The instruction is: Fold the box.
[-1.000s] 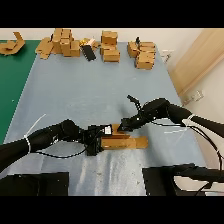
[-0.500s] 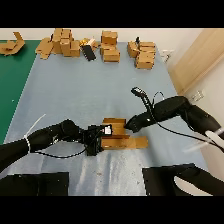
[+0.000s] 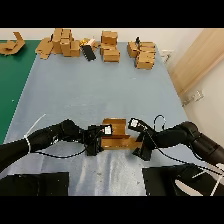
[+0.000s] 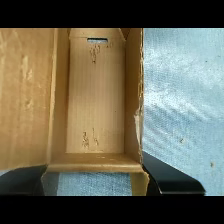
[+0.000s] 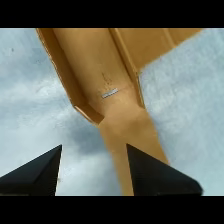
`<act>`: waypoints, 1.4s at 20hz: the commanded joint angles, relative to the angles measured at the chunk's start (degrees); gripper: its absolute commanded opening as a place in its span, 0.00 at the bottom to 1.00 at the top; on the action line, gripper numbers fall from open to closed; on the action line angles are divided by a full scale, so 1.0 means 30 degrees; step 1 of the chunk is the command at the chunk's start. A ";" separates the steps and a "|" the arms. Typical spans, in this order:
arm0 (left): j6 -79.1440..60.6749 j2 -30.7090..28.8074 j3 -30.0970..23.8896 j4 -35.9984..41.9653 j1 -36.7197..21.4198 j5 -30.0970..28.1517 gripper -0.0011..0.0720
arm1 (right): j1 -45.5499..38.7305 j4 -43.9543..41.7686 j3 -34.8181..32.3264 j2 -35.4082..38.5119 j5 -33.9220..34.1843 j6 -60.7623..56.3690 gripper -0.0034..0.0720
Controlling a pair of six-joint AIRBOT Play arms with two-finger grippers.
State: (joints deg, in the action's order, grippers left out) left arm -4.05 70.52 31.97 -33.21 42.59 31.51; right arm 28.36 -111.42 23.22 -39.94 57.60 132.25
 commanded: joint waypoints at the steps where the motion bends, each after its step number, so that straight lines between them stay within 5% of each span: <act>1: -0.0007 -0.0015 0.0000 0.0000 -0.0022 -0.0007 0.65 | 0.0372 0.0576 -0.0641 -0.0801 -0.3432 0.2208 0.85; 7: -0.0007 -0.0015 0.0000 0.0000 -0.0022 -0.0007 0.65 | 0.0386 0.0787 -0.0583 -0.1545 -0.5559 0.4707 0.84; 10: -0.0007 -0.0015 0.0000 0.0000 -0.0022 -0.0007 0.65 | 0.0401 -0.1231 -0.0561 -0.1537 -0.5472 0.5595 0.61; 13: -0.0007 -0.0007 0.0000 0.0000 -0.0022 -0.0007 0.65 | 0.0787 -0.1690 -0.0561 -0.1545 -0.5442 0.5595 0.58; 14: -0.0007 -0.0007 0.0000 0.0000 -0.0022 -0.0007 0.65 | 0.0954 -0.1705 -0.0561 -0.1545 -0.5391 0.5588 0.48; 21: -0.0007 -0.0015 0.0000 0.0000 -0.0022 -0.0007 0.65 | 0.1770 -0.1792 -0.0561 -0.1545 -0.5457 0.5617 0.25; 28: -0.0007 -0.0015 0.0000 0.0000 -0.0022 0.0000 0.65 | 0.2688 -0.1887 -0.0568 -0.1967 -0.7278 0.6608 0.25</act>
State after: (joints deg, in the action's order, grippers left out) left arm -4.08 70.54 31.99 -33.21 42.57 31.51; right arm 35.27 -116.73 21.54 -45.21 38.39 150.85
